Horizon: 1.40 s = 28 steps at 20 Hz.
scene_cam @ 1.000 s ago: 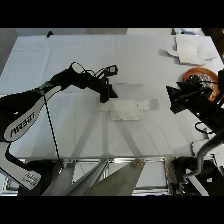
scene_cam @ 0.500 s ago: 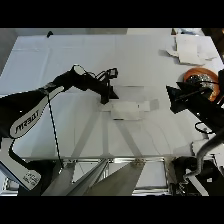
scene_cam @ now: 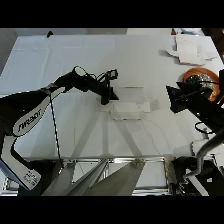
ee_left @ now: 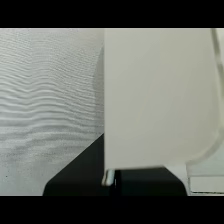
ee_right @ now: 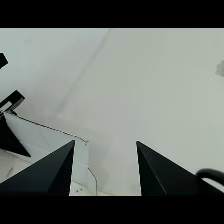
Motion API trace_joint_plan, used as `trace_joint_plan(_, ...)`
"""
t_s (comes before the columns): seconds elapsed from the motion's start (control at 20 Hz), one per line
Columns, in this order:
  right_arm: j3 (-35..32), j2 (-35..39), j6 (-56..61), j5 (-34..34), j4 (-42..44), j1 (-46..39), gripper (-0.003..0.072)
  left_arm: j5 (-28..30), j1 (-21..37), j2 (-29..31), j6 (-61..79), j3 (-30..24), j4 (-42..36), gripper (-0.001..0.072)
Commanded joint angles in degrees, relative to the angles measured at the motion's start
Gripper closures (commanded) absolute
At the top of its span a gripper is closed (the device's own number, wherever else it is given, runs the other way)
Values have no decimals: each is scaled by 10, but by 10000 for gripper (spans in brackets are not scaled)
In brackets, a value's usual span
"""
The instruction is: Fold the box and place the chain.
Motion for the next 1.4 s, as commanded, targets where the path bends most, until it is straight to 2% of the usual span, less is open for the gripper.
trace_joint_plan(0.0, 1, 0, -5, 1, 0, 0, 289, 0, -1, 0, -1, 0, 0, 702)
trace_joint_plan(0.2, 1, 0, -51, 42, 0, 0, 289, 0, -1, 0, -1, 0, 0, 702)
trace_joint_plan(0.4, 1, 0, -228, 201, 20, 0, 256, 0, -1, 0, -1, 0, 0, 702)
trace_joint_plan(0.45, 1, 0, -264, 232, 28, 0, 202, 0, -1, 0, -1, 0, 0, 702)
trace_joint_plan(0.5, 1, 0, -299, 253, 43, 0, 202, 0, -1, 0, -1, 0, 0, 702)
trace_joint_plan(0.8, 1, 0, -432, 310, 163, 0, 187, 0, -1, 0, -1, 0, 0, 702)
trace_joint_plan(0.85, 1, 0, -443, 323, 167, 0, 158, 0, -1, 0, -1, 0, 0, 702)
trace_joint_plan(1.0, 1, 0, -444, 346, 167, 0, 145, 0, -1, 0, -1, 0, 0, 702)
trace_joint_plan(1.35, 0, 0, -414, 346, 170, 0, 53, 0, -1, 0, -1, 0, 0, 702)
